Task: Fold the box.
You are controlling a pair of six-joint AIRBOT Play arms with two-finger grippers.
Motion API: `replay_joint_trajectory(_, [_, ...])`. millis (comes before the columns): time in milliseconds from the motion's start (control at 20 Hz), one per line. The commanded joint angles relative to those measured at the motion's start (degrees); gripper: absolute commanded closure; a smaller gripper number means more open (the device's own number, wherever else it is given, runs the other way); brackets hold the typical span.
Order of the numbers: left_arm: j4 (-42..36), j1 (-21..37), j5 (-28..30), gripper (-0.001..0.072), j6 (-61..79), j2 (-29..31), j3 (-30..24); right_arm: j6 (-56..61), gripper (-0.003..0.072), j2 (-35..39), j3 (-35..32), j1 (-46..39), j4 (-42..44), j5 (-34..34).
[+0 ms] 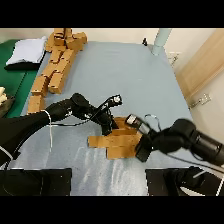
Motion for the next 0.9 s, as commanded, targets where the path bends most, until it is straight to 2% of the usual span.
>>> replay_joint_trajectory(0, [0.0,0.0,0.0,0.0694,-0.5,0.0,0.0,0.9,0.0136,0.0,-4.1,11.3,-8.2,8.4])
replay_joint_trajectory(250, [0.0,-0.1,0.0,0.0694,-0.5,0.0,0.0,0.9,0.0136,-6.3,-4.2,11.9,-13.0,11.7])
replay_joint_trajectory(850, [0.0,-0.1,0.0,0.0694,-0.5,0.0,0.0,0.7,0.0137,-8.8,-4.2,11.9,-12.5,12.5])
